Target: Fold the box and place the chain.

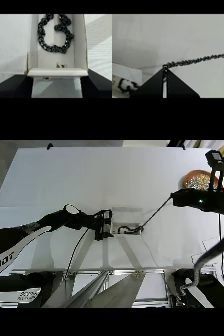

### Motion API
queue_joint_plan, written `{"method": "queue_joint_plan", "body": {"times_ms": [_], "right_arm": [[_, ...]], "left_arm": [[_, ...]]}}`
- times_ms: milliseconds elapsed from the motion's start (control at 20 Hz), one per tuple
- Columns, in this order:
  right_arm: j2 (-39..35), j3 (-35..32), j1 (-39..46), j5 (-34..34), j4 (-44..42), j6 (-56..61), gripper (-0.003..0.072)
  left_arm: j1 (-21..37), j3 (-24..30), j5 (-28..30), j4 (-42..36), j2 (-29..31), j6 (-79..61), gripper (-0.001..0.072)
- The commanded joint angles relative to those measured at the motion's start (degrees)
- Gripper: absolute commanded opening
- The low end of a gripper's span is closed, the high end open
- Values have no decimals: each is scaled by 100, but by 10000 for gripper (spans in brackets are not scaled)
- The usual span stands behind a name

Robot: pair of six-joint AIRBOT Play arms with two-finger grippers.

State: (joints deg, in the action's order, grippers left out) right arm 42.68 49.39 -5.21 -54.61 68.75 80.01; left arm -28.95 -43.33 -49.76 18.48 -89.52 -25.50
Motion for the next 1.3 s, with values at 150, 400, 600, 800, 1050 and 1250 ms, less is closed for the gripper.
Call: {"method": "queue_joint_plan", "body": {"times_ms": [150, 400, 600, 800, 1050, 1250], "right_arm": [[-446, 0, -752, 243, -754, -111, 13], [-623, 0, -1051, 391, -1091, -470, 13], [-820, 2, -1049, 413, -1270, -577, 13], [-1167, 2, -1049, 415, -1307, -750, 13], [-1469, 0, -1049, 623, -2352, -1451, 13], [-1340, 0, -1049, 640, -3110, -2162, 13]], "left_arm": [[4, -2, 2, 0, 2, -2, 143], [4, -2, 2, 0, 2, -2, 143], [4, -2, 2, 0, 2, -2, 143], [4, -2, 2, 0, 2, -2, 143], [4, -2, 2, 0, 2, -2, 143], [4, -2, 2, 0, 2, -2, 143]]}}
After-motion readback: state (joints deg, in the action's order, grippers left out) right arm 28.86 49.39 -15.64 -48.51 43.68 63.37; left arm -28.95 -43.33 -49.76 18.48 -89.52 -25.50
